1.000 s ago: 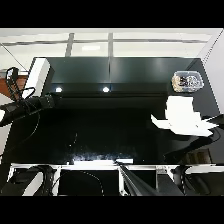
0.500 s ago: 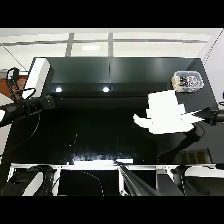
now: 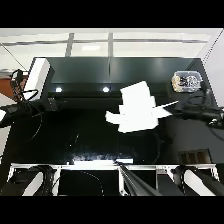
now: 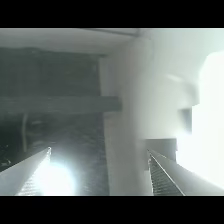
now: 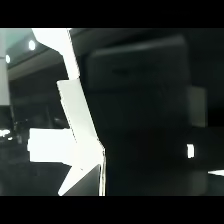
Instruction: Fold the box and place the chain.
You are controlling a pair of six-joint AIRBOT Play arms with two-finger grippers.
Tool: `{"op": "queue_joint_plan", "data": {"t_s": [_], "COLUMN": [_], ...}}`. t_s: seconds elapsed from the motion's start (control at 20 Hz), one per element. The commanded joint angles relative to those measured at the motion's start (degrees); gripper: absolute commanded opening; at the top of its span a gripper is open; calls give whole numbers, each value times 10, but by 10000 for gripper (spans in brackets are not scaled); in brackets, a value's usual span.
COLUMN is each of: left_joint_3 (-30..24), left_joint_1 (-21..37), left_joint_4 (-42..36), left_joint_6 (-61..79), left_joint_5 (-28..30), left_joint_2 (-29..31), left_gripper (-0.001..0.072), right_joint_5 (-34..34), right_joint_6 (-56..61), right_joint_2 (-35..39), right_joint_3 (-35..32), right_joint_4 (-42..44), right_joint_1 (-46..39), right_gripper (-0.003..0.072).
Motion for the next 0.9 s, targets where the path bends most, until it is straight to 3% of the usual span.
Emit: {"op": "queue_joint_plan", "data": {"t_s": [0.0, 0.15, 0.35, 0.5, 0.6, 0.7, 0.85], "left_joint_3": [0, 0, 0, 0, 0, 1, 1], "left_joint_1": [-36, -74, -74, -69, -69, -69, -70], "left_joint_4": [-11, -14, -74, -184, -214, -217, -315], "left_joint_6": [7, 6, 4, 116, 182, 210, 330], "left_joint_5": [-6, -10, -19, -126, -177, -157, -153], "left_joint_2": [-4, -31, -89, -166, -228, -280, -340], "left_gripper": [707, 708, 707, 708, 708, 708, 708], "right_joint_5": [-169, -301, -423, -428, -424, -419, -410], "right_joint_6": [18, 6, -6, -5, -5, -5, -5], "right_joint_2": [88, 88, 88, 88, 88, 88, 88], "right_joint_3": [-82, -101, -101, -101, -101, -101, -101], "right_joint_4": [58, 43, 19, 21, 21, 21, 21], "right_joint_1": [185, 345, 469, 485, 485, 485, 485], "right_gripper": [38, 38, 38, 38, 38, 38, 39]}}
